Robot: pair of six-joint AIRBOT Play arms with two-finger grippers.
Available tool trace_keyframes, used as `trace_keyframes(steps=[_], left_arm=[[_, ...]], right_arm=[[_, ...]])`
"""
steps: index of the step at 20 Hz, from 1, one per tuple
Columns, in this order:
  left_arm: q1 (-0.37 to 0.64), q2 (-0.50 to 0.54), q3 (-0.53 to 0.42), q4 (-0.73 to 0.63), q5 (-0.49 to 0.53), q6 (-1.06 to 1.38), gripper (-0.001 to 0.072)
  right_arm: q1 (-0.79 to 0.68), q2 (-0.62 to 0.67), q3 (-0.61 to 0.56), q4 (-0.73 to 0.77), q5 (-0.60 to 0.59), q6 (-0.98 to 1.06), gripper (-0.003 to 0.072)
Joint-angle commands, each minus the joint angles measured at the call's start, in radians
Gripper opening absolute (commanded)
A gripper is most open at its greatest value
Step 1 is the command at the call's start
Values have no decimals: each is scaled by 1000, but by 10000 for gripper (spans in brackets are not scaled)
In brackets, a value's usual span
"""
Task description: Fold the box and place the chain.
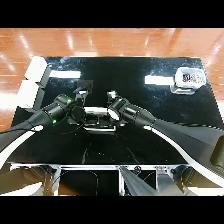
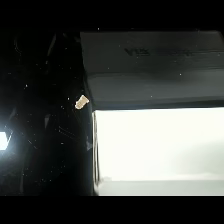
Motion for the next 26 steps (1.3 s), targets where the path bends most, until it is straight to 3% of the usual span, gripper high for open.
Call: trace_keyframes(steps=[1, 3, 4, 5, 7, 8, 10, 11, 14, 16, 21, 24, 26], left_arm=[[0, 0, -1, -1, 5, -3, 21], [0, 0, -1, -1, 5, -3, 20], [0, 0, -1, -1, 5, -3, 21], [0, 0, -1, -2, 5, -3, 21], [0, 0, -1, -3, 6, -3, 21], [0, 0, -1, -3, 6, -3, 21], [0, 0, -1, -4, 6, -3, 21], [0, 0, -1, -3, 6, -3, 21], [0, 0, -1, -4, 8, -3, 21], [0, 0, -1, -4, 13, -3, 21], [0, 0, -1, -8, 13, -3, 21], [0, 0, -1, -7, 9, -3, 21], [1, 0, -1, -7, 3, -3, 21]], right_arm=[[0, 0, 0, -3, 7, -2, 491], [-1, 2, 0, -16, 18, -1, 486], [-1, 2, 0, -26, 24, -2, 251], [-1, 2, 0, -29, 24, -3, 63], [-1, 2, 0, -29, 24, -20, 62], [-1, 2, 0, -28, 25, -21, 85], [-1, 3, 0, -29, 32, -21, 547], [-1, 5, 0, -30, 40, -23, 577], [-1, 51, 0, -70, 78, -49, 578], [17, 124, -3, -129, 180, -128, 577], [156, 452, -140, -321, 430, -187, 578], [116, 669, -222, -605, 575, -110, 579], [-28, 755, -231, -772, 561, -121, 580]])
